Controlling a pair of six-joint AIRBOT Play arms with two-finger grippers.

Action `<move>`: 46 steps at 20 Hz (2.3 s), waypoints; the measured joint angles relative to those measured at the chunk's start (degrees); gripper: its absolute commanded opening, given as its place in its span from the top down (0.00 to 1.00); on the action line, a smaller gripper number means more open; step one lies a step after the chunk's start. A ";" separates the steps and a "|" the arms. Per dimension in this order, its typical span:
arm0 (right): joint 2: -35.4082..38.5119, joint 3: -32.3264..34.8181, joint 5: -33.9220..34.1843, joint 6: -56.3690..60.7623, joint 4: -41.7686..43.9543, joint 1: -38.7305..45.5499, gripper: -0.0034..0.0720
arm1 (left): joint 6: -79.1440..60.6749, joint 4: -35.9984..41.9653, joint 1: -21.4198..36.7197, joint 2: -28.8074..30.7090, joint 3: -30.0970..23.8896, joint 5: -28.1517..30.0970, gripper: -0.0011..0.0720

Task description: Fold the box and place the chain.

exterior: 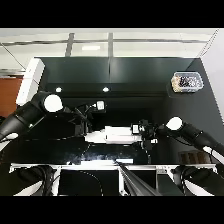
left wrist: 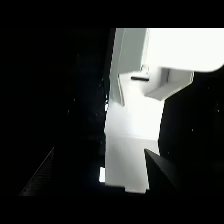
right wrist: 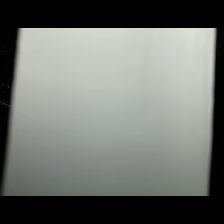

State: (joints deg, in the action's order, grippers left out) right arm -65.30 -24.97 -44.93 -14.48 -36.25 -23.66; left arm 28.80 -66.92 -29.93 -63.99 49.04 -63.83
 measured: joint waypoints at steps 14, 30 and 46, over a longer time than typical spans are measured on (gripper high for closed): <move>0.00 0.00 0.24 -0.13 0.26 0.00 0.53 | 4.09 13.77 0.00 1.95 -4.74 -2.32 0.95; 0.00 0.00 0.17 -0.09 0.26 0.00 0.66 | 2.69 32.61 -9.66 0.02 -11.06 31.26 0.95; 0.00 0.00 0.07 -0.24 0.17 0.00 0.66 | 2.49 23.71 -7.63 4.07 -10.38 34.36 0.95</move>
State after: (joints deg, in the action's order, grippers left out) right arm -65.30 -24.97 -44.86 -14.72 -36.07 -23.66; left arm 31.29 -43.20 -37.56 -59.92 38.65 -29.47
